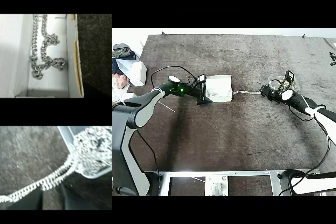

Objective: Fold the box and place the chain.

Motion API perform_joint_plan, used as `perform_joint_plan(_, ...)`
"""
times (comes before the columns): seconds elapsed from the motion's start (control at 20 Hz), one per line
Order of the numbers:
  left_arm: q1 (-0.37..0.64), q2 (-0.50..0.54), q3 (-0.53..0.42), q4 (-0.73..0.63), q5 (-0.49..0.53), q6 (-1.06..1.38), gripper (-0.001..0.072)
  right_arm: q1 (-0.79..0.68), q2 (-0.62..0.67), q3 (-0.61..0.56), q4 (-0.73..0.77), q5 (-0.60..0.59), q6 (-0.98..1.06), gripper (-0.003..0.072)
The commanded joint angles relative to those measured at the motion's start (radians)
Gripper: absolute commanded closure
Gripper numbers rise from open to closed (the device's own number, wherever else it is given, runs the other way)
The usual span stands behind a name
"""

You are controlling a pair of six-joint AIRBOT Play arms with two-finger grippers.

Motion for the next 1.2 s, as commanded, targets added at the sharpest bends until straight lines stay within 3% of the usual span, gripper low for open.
perform_joint_plan(0.0, 0.000, -0.001, 0.000, 0.000, 0.000, 0.000, 0.0357, 0.026, -0.062, 0.042, 0.076, -0.043, 0.001, 0.0432)
perform_joint_plan(0.05, 0.000, -0.001, 0.000, 0.000, 0.000, 0.000, 0.0357, 0.028, -0.074, 0.054, 0.081, -0.043, 0.003, 0.0433)
perform_joint_plan(0.15, 0.000, 0.000, 0.000, 0.000, 0.000, 0.000, 0.0357, 0.032, -0.075, 0.057, 0.090, -0.058, 0.003, 0.0640)
perform_joint_plan(0.2, 0.000, -0.001, 0.000, 0.000, 0.000, 0.000, 0.0357, 0.032, -0.071, 0.057, 0.089, -0.068, 0.004, 0.0640)
perform_joint_plan(0.25, 0.000, -0.001, 0.000, 0.000, 0.000, 0.000, 0.0357, 0.032, -0.061, 0.057, 0.089, -0.074, 0.003, 0.0690)
perform_joint_plan(0.55, 0.000, -0.001, 0.000, 0.000, 0.000, 0.000, 0.0357, 0.043, 0.030, 0.056, 0.085, -0.066, -0.003, 0.0698)
perform_joint_plan(0.8, 0.000, -0.001, 0.000, 0.000, 0.000, 0.000, 0.0357, 0.156, 0.204, 0.056, 0.034, -0.064, -0.007, 0.0698)
perform_joint_plan(1.15, 0.000, -0.001, 0.000, 0.000, 0.000, 0.000, 0.0357, 0.335, 0.420, 0.071, -0.064, -0.185, -0.007, 0.0698)
